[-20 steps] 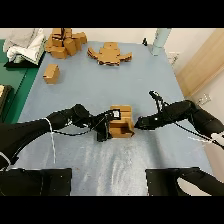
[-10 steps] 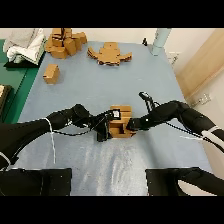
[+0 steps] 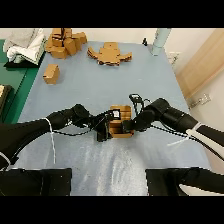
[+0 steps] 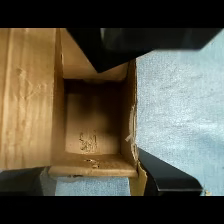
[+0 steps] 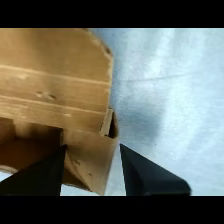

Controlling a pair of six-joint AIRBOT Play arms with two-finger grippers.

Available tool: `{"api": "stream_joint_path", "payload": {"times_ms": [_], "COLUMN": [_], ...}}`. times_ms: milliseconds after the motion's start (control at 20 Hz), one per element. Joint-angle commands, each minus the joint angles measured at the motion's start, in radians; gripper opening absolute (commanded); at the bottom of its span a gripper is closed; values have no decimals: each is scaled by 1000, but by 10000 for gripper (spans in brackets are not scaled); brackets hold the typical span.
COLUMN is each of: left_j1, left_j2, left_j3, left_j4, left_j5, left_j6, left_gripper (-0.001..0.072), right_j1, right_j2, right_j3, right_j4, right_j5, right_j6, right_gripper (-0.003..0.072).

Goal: Fold the box.

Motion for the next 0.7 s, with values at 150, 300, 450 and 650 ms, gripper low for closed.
{"api": "stream_joint_path", "payload": {"times_ms": [150,300,450,650], "left_j1": [0,0,0,0], "left_j2": [1,1,1,1], "left_j3": [0,0,0,0], "left_j4": [0,0,0,0], "left_j5": [0,0,0,0], "left_j6": [0,0,0,0], "left_gripper": [508,507,507,507], "right_j1": [42,45,71,85], "right_j2": [-90,-119,-137,-168], "right_j3": [80,88,89,94], "right_j4": [-107,-92,-112,-153], "right_j5": [-60,-68,-69,-80], "right_j6": [213,238,283,332], "right_gripper": [519,479,479,303]}}
